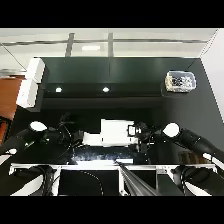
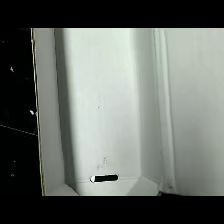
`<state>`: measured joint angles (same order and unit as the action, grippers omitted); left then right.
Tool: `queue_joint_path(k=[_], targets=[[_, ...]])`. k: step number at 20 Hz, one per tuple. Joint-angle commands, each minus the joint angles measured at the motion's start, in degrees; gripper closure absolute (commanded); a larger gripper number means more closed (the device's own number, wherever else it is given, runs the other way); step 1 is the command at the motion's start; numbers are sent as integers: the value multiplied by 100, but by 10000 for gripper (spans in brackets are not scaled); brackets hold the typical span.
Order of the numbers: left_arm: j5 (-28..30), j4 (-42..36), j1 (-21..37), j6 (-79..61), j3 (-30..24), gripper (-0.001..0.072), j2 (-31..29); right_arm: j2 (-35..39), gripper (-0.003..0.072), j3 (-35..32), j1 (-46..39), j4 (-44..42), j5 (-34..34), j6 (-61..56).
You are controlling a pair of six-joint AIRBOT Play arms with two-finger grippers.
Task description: Fold the box and place the chain.
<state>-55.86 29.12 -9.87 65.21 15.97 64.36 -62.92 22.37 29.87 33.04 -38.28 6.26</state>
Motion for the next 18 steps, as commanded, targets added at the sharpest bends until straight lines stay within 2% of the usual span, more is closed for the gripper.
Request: queue_joint_path(k=[1,5,6,7,8,9,10,14,18], targets=[[50,-280,-251,-203,94,680,57,0,259,-2,2,0,-2,-2],[-201,-267,-256,-199,433,678,-76,0,259,-2,2,0,0,-2],[-293,-262,-256,-195,522,649,-111,0,259,-2,2,0,-2,-2],[-387,-262,-256,-195,610,493,-133,0,259,-2,2,0,0,-2],[-505,-262,-256,-192,697,308,-136,0,259,-2,2,0,0,-2],[-616,-262,-256,-192,767,176,-136,0,259,-2,2,0,0,-2],[-706,-267,-258,-190,831,124,-136,0,259,-2,2,0,0,-2],[-835,-302,-474,-177,1025,125,-136,0,260,-2,2,0,0,-2],[-295,-203,-1045,131,1093,126,-133,0,259,-2,2,0,0,-2]])
